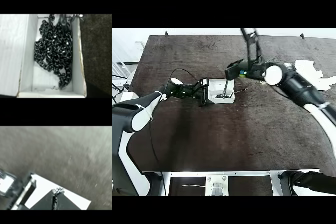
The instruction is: Fold the box and place the chain.
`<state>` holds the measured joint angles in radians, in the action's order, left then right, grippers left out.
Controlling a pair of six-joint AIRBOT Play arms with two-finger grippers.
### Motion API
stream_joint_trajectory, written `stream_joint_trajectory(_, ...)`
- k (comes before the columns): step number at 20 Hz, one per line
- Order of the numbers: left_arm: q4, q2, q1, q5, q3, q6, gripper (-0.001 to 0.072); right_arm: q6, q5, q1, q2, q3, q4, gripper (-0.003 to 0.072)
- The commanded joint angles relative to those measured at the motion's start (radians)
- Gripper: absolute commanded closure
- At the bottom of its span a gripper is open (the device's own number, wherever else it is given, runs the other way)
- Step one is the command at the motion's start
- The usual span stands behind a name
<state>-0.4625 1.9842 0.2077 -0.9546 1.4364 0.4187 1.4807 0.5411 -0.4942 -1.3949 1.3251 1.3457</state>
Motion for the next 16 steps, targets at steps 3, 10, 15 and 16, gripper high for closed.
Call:
stream_joint_trajectory(3, 0.000, -0.001, 0.000, 0.000, 0.000, 0.000, 0.0291, -0.031, -0.024, -0.003, -0.159, -0.033, -0.003, 0.0512)
stream_joint_trajectory(10, 0.000, -0.001, 0.000, 0.000, 0.000, 0.000, 0.0290, -0.238, -0.007, 0.107, -0.050, -0.033, 0.121, 0.0108)
stream_joint_trajectory(15, 0.000, -0.001, 0.000, 0.000, 0.000, 0.000, 0.0290, -0.738, 0.112, 0.292, -0.117, -0.033, -0.116, 0.0107)
stream_joint_trajectory(16, 0.000, -0.001, 0.000, 0.000, 0.000, 0.000, 0.0290, -0.887, 0.146, 0.334, -0.145, -0.032, -0.220, 0.0108)
